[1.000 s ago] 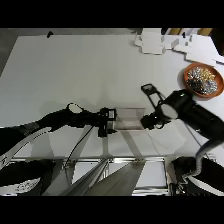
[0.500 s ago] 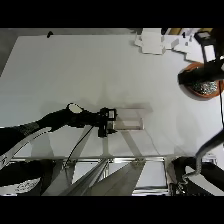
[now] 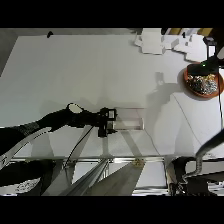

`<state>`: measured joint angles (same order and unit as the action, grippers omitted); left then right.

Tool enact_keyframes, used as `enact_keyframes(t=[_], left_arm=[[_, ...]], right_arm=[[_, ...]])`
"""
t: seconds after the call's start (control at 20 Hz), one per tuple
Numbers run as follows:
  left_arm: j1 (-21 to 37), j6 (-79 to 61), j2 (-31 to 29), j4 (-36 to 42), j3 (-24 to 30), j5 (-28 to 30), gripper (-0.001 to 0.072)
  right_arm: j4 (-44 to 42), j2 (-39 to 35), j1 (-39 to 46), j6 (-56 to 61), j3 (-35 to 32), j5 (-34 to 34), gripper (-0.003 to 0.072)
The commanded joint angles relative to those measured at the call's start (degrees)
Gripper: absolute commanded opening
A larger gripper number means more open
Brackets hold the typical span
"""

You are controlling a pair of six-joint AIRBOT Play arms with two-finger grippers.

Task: Fold the box and place the chain.

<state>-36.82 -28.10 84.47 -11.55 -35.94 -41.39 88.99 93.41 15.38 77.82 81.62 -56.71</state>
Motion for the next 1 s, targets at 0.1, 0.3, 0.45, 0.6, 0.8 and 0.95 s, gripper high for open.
enact_keyframes(t=[0.1,0.3,0.45,0.6,0.8,0.95], left_arm=[[0.02,-0.02,-0.02,-0.02,-0.02,0.00,0.0010],[0.02,0.00,0.00,-0.02,-0.02,0.00,0.0010],[0.02,-0.02,0.00,0.00,-0.02,0.00,0.0010],[0.02,-0.02,0.00,0.00,-0.02,0.00,0.0010],[0.02,-0.02,0.00,0.00,-0.02,0.00,0.0010],[0.02,-0.02,0.00,0.00,-0.02,0.00,0.0010]], right_arm=[[-0.11,6.78,3.28,-0.48,2.19,0.66,0.0203],[-0.11,8.09,3.32,-0.48,2.19,1.29,0.0203],[0.35,8.37,3.32,-0.33,2.19,1.01,0.0203],[0.79,8.59,3.32,-0.33,2.19,-0.07,0.0202],[0.79,9.81,3.32,-0.33,2.19,-2.38,0.0166],[0.81,8.72,3.32,-0.33,2.34,-4.17,0.0021]])
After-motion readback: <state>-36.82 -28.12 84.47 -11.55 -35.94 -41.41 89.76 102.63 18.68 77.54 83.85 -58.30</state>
